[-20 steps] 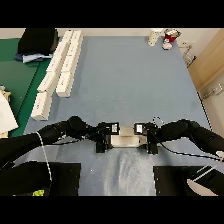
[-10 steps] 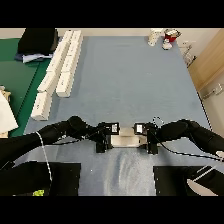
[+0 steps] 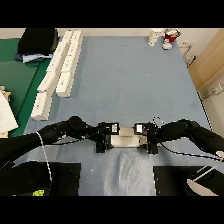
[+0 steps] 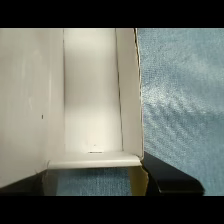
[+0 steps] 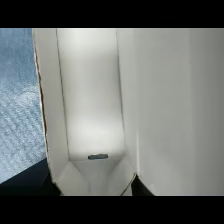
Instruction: Fold the box.
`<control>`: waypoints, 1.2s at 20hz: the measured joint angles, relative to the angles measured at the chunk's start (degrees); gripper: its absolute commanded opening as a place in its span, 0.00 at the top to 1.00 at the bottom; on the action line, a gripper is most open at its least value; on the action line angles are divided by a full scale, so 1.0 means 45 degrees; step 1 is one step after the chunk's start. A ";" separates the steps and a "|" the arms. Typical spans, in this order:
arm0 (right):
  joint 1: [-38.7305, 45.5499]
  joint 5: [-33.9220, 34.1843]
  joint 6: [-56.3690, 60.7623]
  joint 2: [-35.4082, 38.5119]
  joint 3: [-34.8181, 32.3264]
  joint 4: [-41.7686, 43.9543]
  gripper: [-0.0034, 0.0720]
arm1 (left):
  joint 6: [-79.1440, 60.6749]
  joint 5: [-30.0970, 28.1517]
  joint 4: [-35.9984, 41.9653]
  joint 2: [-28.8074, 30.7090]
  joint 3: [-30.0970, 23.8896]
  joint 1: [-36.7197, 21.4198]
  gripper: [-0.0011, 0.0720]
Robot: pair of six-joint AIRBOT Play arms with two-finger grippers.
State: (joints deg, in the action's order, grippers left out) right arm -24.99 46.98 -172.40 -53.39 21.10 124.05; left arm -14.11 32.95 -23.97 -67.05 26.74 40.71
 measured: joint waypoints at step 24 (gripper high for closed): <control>0.0000 0.3876 0.9806 0.3021 0.1462 -0.3327 0.55 | -0.0005 0.0015 0.0000 0.0000 0.0000 0.0005 0.35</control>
